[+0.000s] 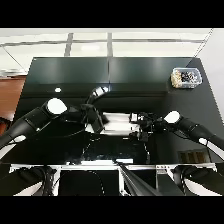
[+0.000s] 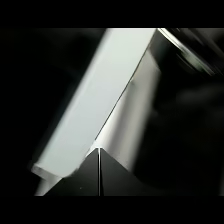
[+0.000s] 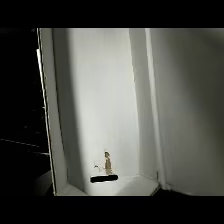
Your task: Fold the box and place the chain.
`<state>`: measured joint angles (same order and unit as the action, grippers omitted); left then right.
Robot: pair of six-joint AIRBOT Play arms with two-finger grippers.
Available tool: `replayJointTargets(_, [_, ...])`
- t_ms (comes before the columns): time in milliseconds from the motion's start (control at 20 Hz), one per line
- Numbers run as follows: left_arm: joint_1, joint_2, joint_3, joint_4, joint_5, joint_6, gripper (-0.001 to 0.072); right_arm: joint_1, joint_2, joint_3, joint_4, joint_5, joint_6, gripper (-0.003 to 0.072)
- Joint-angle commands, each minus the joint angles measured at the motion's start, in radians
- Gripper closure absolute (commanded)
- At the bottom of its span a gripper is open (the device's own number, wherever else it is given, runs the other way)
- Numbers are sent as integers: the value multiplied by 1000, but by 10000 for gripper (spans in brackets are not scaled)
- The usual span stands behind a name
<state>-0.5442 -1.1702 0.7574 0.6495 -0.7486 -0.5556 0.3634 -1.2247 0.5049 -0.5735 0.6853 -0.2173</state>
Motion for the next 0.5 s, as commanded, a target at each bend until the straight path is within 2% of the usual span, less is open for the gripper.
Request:
replayJointTargets(0, [-14,-31,0,1,355,10,685,0,0,0,0,8,0,381])
replayJointTargets(150, [-12,-140,47,80,222,-11,685,0,0,0,0,10,1,381])
replayJointTargets(350, [-10,-270,102,119,-66,-35,686,0,0,0,1,10,1,382])
replayJointTargets(450, [-10,-287,104,185,-101,-40,687,0,0,0,1,10,1,382])
